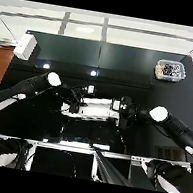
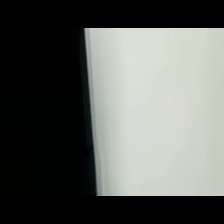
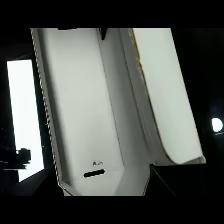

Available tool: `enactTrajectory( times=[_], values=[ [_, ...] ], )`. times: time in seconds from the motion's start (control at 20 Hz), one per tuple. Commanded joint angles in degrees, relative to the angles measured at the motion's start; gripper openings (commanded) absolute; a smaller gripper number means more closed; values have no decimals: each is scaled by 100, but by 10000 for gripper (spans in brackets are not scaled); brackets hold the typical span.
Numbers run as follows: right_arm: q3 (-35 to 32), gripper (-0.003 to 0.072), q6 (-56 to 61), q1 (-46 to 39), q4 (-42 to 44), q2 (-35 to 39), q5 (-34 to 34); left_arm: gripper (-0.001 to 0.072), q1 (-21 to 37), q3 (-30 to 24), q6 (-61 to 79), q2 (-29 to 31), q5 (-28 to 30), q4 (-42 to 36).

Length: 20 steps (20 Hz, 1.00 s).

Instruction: Fold the box and place the chain.

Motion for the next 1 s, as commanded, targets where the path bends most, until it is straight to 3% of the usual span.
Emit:
enactTrajectory(
  times=[0.0,0.15,0.35,0.95],
  values=[
    [7,666,-50,-168,-2,-11,-85,26,0,4,4,-4,0,4],
    [7,666,-293,-199,208,-92,-24,26,0,4,4,-4,7,4],
    [7,666,-1279,-197,1104,-361,376,26,0,4,4,-4,17,4],
    [17,665,-1270,-188,1084,-1036,612,26,0,4,4,-4,24,2]
  ],
)
